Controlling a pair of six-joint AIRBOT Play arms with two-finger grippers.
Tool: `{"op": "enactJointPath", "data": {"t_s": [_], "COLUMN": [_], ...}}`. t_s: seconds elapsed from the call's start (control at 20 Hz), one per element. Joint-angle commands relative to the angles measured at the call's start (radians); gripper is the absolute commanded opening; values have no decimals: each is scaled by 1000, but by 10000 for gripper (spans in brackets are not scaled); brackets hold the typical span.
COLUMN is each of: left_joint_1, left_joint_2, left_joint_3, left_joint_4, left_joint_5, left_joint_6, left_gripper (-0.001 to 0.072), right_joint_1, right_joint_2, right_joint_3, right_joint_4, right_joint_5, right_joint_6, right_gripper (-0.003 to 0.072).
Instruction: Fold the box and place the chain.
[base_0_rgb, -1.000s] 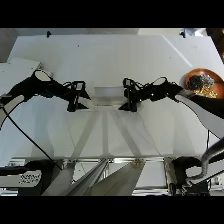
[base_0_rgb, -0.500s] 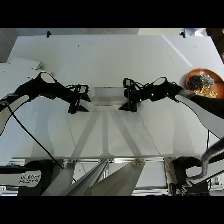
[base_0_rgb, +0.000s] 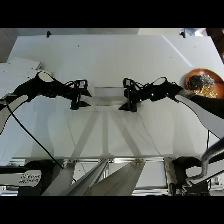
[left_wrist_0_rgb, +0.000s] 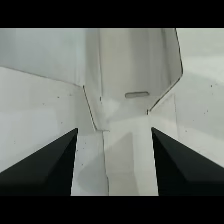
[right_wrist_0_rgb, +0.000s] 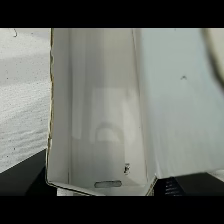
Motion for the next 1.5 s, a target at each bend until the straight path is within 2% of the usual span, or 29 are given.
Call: {"op": "enactJointPath", "data": {"t_s": [0.0,0.15,0.5,1.0,1.05,1.1,1.15,1.45], "left_joint_1": [-1,-1,-11,-42,-42,-42,-42,-42], "left_joint_2": [-2,-2,-2,-2,-2,-2,-2,-2], "left_joint_3": [-1,-1,0,-1,-1,-1,-1,-1], "left_joint_4": [-3,84,10,9,6,6,6,-40], "left_joint_5": [-29,-57,-48,-56,-54,-51,-48,-11], "left_joint_6": [6,-5,41,35,36,36,37,36], "left_gripper": [515,515,515,502,458,347,271,276], "right_joint_1": [0,0,0,0,0,0,0,0], "right_joint_2": [0,0,0,0,0,0,0,0], "right_joint_3": [1,1,1,1,1,1,1,1], "right_joint_4": [0,0,0,0,0,0,0,0], "right_joint_5": [0,0,0,0,0,0,0,0], "right_joint_6": [0,0,0,0,0,0,0,0], "right_gripper": [518,518,518,518,518,518,518,518]}}
